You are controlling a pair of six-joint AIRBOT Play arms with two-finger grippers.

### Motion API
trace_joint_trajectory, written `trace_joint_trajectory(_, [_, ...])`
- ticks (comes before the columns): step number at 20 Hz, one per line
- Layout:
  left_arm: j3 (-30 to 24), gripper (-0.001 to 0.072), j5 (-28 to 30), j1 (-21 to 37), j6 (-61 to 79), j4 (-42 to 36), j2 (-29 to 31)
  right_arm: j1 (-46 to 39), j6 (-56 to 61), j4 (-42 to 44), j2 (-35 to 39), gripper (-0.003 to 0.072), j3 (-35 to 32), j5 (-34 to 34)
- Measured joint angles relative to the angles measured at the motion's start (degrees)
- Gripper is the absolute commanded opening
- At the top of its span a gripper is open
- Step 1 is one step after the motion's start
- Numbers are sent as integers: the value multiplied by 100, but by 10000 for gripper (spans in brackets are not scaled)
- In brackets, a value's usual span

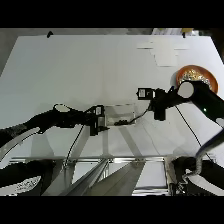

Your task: Fold the box and place the chain.

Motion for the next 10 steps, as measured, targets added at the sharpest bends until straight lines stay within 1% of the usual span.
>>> trace_joint_trajectory(5, [0,68,0,0,0,-2,0,11,-4,1980,586,19,0,553])
trace_joint_trajectory(8, [0,68,0,0,0,0,0,184,-2,2651,699,19,0,684])
trace_joint_trajectory(10, [0,68,0,0,-2,-2,0,437,-2,2861,730,19,0,616])
